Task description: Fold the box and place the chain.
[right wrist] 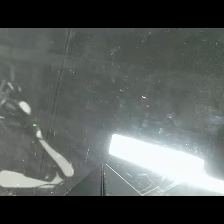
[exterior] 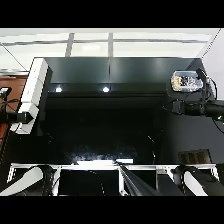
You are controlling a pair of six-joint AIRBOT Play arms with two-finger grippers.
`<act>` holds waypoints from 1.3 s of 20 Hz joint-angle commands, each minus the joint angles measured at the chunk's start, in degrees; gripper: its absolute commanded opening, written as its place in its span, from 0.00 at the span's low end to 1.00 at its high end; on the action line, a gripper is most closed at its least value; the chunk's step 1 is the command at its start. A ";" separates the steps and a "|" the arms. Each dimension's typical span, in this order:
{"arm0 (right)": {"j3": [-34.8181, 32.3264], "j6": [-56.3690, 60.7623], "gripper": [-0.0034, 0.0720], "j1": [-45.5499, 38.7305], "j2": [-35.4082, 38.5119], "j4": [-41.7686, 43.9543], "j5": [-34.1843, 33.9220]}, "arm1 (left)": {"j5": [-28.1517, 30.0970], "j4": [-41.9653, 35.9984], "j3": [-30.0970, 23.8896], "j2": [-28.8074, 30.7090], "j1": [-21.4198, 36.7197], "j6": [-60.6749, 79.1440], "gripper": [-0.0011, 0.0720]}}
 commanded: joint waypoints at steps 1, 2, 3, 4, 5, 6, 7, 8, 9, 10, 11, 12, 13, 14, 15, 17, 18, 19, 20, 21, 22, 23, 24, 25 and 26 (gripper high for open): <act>-0.02 1.01 0.06 0.02 0.00 0.02 -0.39 | 1.92 -1.57 4.17 -4.90 -0.74 1.29 0.85; -0.02 1.18 0.06 0.02 0.00 0.02 -0.42 | 2.43 -1.64 5.27 -4.98 -0.76 0.81 0.98; -0.02 1.14 0.06 0.00 0.00 0.00 -0.39 | 2.49 -1.66 6.84 -4.79 -0.76 -0.26 0.98; 0.02 1.07 0.06 0.00 0.02 -0.04 -0.39 | 1.97 -1.66 8.59 -4.33 -0.76 -1.57 0.98; 0.11 1.07 0.06 0.00 0.02 -0.02 -0.37 | 0.81 -1.66 10.62 -3.61 -0.76 -3.13 0.98; 0.72 1.05 0.06 0.00 0.02 -0.09 0.15 | -0.66 -1.66 12.68 -2.67 -0.76 -4.66 0.98; 1.84 0.92 0.06 0.00 0.02 -0.09 0.96 | -2.43 -1.70 14.71 -1.70 -0.81 -5.99 0.98; 3.58 0.09 0.06 0.00 0.02 -0.37 2.19 | -4.72 -1.70 16.83 -0.57 -1.14 -6.84 0.98; 6.10 -1.25 0.06 0.00 0.04 -1.25 3.74 | -7.06 -2.34 18.75 0.83 -1.68 -6.86 0.98; 8.74 -2.19 0.06 0.00 0.22 -2.60 5.11 | -8.83 -4.33 20.11 2.45 -2.38 -7.04 0.98; 11.23 -2.64 0.06 0.02 0.96 -4.20 5.42 | -10.32 -7.54 20.85 4.13 -3.30 -7.04 0.94; 12.83 -2.64 0.06 0.02 2.45 -5.05 4.72 | -11.56 -11.23 20.96 6.01 -4.59 -7.21 0.72; 13.09 -2.75 0.06 0.11 4.48 -4.98 3.08 | -13.16 -14.47 20.76 8.04 -6.38 -7.69 0.23; 12.90 -3.15 0.06 1.09 6.97 -5.97 0.96 | -14.53 -17.53 20.15 10.25 -8.81 -7.63 0.05; 12.11 -4.59 0.06 2.82 9.29 -7.32 -1.29 | -14.49 -19.67 18.67 12.79 -11.76 -7.61 0.05; 7.23 -7.89 0.06 7.67 13.90 -10.95 -8.74 | -8.33 -20.70 12.13 20.87 -19.91 -7.50 0.05; 3.52 -8.59 0.06 9.86 15.47 -12.87 -13.38 | -1.62 -20.09 6.29 26.71 -24.94 -6.05 0.05; 0.11 -8.55 0.06 11.17 15.89 -14.47 -17.75 | 5.81 -17.99 -0.02 32.20 -29.44 -6.62 0.05; -3.17 -8.39 0.06 11.67 15.72 -16.22 -21.92 | 13.09 -16.46 -7.02 37.57 -33.27 -8.85 0.05; -5.97 -8.35 0.06 11.63 15.69 -17.44 -25.86 | 17.55 -16.65 -12.79 41.86 -35.78 -9.31 0.05; -8.11 -8.35 0.06 11.61 15.69 -19.21 -29.16 | 19.96 -16.83 -17.53 45.81 -37.79 -9.31 0.05; -9.14 -8.37 0.06 11.56 15.69 -19.98 -30.12 | 20.57 -16.76 -20.57 48.87 -39.12 -9.22 0.05; -9.20 -8.35 0.06 11.50 15.72 -20.20 -28.87 | 20.50 -16.81 -22.60 51.58 -39.91 -9.18 0.05; -9.20 -8.37 0.06 11.52 15.74 -20.17 -27.30 | 20.17 -16.79 -23.74 53.46 -40.19 -9.16 0.05; -9.20 -8.37 0.06 11.54 15.74 -20.20 -26.14 | 19.26 -16.83 -24.39 54.95 -40.28 -9.18 0.05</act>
